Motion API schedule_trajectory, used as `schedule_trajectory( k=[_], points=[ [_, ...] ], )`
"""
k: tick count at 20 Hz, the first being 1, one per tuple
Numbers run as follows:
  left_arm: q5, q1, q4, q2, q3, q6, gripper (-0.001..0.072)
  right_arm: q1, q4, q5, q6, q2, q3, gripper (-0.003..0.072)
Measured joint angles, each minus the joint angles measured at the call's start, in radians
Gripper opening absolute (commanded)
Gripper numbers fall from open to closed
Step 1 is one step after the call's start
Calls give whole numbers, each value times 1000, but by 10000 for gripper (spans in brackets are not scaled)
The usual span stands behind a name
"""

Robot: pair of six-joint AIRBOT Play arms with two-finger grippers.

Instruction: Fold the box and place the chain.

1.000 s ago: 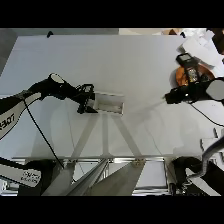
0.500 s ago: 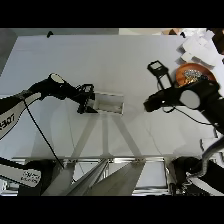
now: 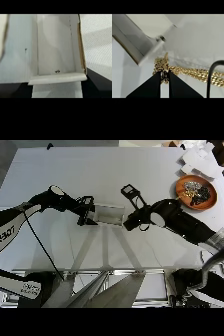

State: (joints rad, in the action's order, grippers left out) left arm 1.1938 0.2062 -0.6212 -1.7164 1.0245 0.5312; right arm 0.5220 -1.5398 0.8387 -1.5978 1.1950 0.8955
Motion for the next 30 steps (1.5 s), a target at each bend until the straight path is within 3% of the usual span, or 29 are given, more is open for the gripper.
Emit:
schedule_trajectory(
  k=[16,21,22,24,30],
  points=[
    [0,0,0,0,0,0,208,119,54,-264,-53,121,113,7],
    [0,0,0,0,0,0,208,130,56,-282,-55,185,114,11],
    [0,0,0,0,0,0,208,131,56,-280,-55,192,114,21],
    [0,0,0,0,0,0,208,132,56,-280,-55,201,114,204],
    [0,0,0,0,0,0,208,121,56,-180,22,183,114,209]
  ],
)
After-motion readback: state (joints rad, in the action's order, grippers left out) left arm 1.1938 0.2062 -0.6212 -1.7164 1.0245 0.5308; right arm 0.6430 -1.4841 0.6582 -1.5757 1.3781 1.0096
